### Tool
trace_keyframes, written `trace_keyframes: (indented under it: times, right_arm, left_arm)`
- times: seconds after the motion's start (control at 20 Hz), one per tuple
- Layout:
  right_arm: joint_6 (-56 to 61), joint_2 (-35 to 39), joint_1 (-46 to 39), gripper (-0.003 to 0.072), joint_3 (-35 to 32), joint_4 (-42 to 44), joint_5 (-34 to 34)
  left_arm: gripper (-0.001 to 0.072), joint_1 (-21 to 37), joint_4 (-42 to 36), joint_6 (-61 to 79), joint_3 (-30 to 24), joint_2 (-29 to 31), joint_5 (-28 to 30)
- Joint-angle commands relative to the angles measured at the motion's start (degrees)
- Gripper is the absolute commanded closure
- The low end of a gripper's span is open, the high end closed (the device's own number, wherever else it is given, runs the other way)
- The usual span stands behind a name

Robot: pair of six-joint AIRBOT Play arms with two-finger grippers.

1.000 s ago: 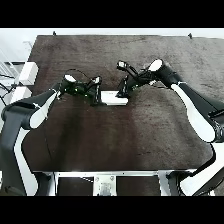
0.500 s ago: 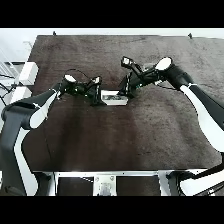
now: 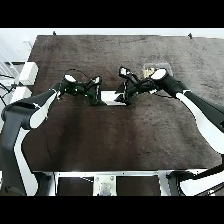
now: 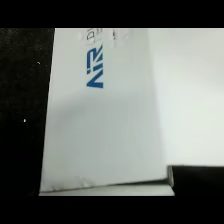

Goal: Fold the box and place the chain.

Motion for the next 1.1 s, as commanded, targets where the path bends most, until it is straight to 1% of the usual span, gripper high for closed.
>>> trace_keyframes:
  times: [0.0,0.3,0.8,0.85,0.9,1.05]
  right_arm:
    - [-2.2,0.0,0.3,0.0204,-1.9,0.3,-4.5]
    - [-3.7,0.0,0.3,0.0212,-1.9,0.4,-9.0]
    - [-3.7,0.5,0.3,0.0219,-0.8,1.5,-8.4]
    - [-3.7,0.8,0.3,0.0279,-0.6,2.1,-7.9]
    - [-3.7,1.2,0.3,0.0313,-0.5,2.0,-7.8]
    - [-4.1,1.4,0.3,0.0325,-0.5,2.0,-7.8]
  left_arm:
    - [0.0131,0.0,0.0,0.0,0.0,0.0,0.0]
    - [0.0131,0.0,0.0,0.0,0.0,0.0,0.0]
    - [0.0131,0.0,0.0,0.0,0.0,0.0,0.0]
    - [0.0131,0.0,0.0,0.0,0.0,0.0,0.0]
    - [0.0131,0.0,0.0,0.0,0.0,0.0,0.0]
    - [0.0131,0.0,0.0,0.0,0.0,0.0,0.0]
